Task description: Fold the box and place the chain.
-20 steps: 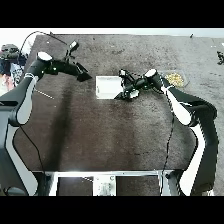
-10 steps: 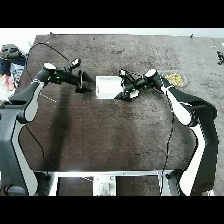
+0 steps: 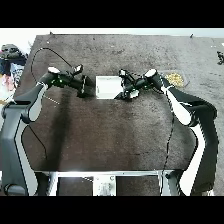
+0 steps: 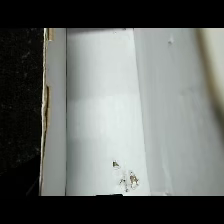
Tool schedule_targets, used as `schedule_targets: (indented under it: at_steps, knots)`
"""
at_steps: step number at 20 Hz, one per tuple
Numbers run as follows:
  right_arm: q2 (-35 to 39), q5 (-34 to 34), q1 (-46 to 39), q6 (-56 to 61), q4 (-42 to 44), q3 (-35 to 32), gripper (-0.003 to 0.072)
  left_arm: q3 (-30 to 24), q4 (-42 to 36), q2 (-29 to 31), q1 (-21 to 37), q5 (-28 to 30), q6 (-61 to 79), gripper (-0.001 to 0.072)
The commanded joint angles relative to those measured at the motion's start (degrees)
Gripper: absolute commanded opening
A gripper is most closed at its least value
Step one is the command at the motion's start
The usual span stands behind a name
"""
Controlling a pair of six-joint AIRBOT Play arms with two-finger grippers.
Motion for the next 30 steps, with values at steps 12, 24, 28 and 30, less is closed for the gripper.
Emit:
schedule_targets:
  at_steps: [12, 24, 28, 30]
  knots:
    - [0.0, 0.0, 0.0, 0.0, 0.0, 0.0, 0.0505, 0.0, -1.8, -2.2, -3.7, 3.9, 1.3, 0.0720]
    - [0.0, 0.0, 0.0, 0.0, 0.0, 0.0, 0.0506, 0.0, -1.0, -2.3, -4.1, 6.9, 1.1, 0.0719]
    - [0.0, 0.0, 0.0, 0.0, 0.0, 0.0, 0.0506, 0.0, -1.0, -2.3, -4.2, 6.0, 0.7, 0.0719]
    - [0.0, 0.0, 0.0, 0.0, 0.0, 0.0, 0.0506, 0.0, -0.9, -2.3, -4.3, 6.0, 0.7, 0.0719]
